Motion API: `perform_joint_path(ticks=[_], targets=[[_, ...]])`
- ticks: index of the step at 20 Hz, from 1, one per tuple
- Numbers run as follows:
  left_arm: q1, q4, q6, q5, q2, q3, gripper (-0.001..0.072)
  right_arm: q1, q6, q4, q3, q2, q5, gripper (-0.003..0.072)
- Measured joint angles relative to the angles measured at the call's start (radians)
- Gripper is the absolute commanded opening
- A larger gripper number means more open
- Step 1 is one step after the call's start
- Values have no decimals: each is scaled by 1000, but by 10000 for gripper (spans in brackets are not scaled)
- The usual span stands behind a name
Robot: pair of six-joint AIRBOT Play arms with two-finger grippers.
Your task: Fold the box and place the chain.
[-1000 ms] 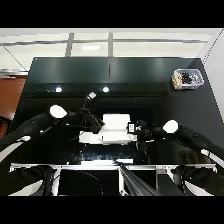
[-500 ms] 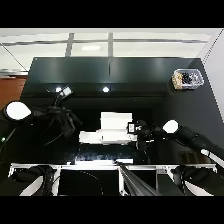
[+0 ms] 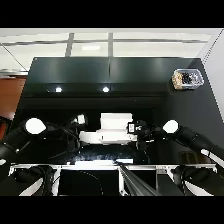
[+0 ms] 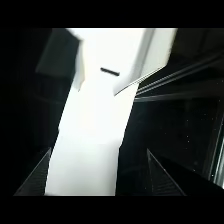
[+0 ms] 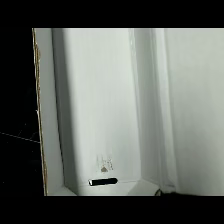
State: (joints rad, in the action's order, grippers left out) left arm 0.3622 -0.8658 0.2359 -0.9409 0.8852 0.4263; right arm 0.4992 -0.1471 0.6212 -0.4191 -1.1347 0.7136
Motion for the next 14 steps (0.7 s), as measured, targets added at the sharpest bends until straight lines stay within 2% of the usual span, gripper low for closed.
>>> perform_joint_path(ticks=[7,13,14], targets=[[162,26,-103,230,109,0,679,0,0,0,0,0,0,345],[193,105,-121,271,143,3,678,1,0,0,0,0,0,344],[194,113,-124,271,145,5,654,1,0,0,0,0,0,344]])
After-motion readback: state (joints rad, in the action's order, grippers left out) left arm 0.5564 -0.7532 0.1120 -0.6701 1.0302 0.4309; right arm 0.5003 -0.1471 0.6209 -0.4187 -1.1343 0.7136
